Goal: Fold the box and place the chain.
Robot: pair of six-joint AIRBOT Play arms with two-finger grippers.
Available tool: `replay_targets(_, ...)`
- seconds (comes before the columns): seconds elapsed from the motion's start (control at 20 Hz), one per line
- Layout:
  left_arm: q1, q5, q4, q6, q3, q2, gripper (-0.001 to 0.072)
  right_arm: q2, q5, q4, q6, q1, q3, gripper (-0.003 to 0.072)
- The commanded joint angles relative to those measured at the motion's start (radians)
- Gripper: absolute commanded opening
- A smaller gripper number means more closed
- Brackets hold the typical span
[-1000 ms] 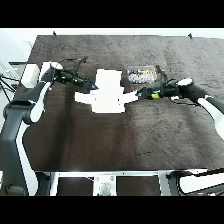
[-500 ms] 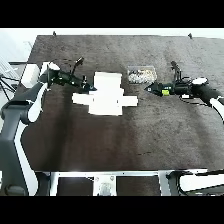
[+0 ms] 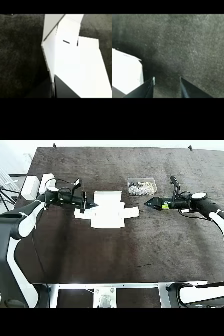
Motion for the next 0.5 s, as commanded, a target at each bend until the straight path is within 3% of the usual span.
replay_targets(0.0,0.001,0.026,-0.038,0.076,-0.034,0.008,0.0014,0.001,-0.021,0.001,-0.031,-0.001,-0.022,0.0395)
replay_targets(0.45,-0.008,0.072,-0.016,0.161,-0.063,0.006,0.0014,0.001,-0.039,0.000,-0.063,0.003,-0.026,0.0395)
